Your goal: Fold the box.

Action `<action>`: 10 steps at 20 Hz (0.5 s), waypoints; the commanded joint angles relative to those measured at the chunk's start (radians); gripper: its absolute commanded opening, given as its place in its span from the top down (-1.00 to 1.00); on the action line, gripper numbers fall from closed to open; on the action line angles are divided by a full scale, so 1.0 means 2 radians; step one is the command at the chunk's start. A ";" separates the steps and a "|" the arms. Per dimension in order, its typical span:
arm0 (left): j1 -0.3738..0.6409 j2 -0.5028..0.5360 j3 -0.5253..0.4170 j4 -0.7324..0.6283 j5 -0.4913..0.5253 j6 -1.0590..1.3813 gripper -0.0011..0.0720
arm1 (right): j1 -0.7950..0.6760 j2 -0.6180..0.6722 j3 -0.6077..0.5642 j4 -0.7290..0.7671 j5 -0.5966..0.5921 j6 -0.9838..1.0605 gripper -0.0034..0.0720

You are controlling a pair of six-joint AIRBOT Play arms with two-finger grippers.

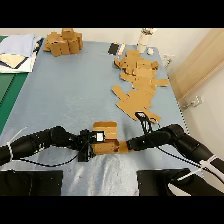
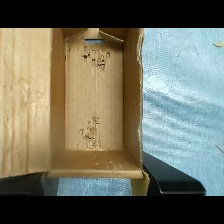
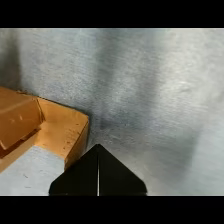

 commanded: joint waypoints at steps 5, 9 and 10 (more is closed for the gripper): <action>0.000 0.000 0.000 0.000 0.000 0.000 -0.46 | 0.005 -0.003 0.002 0.073 0.014 -0.032 0.90; 0.000 0.000 0.000 0.000 0.000 0.000 -0.46 | 0.005 0.025 0.027 0.083 -0.013 -0.032 0.90; 0.000 0.000 0.000 0.000 0.000 0.000 -0.46 | 0.005 0.029 0.031 0.086 -0.018 -0.032 0.89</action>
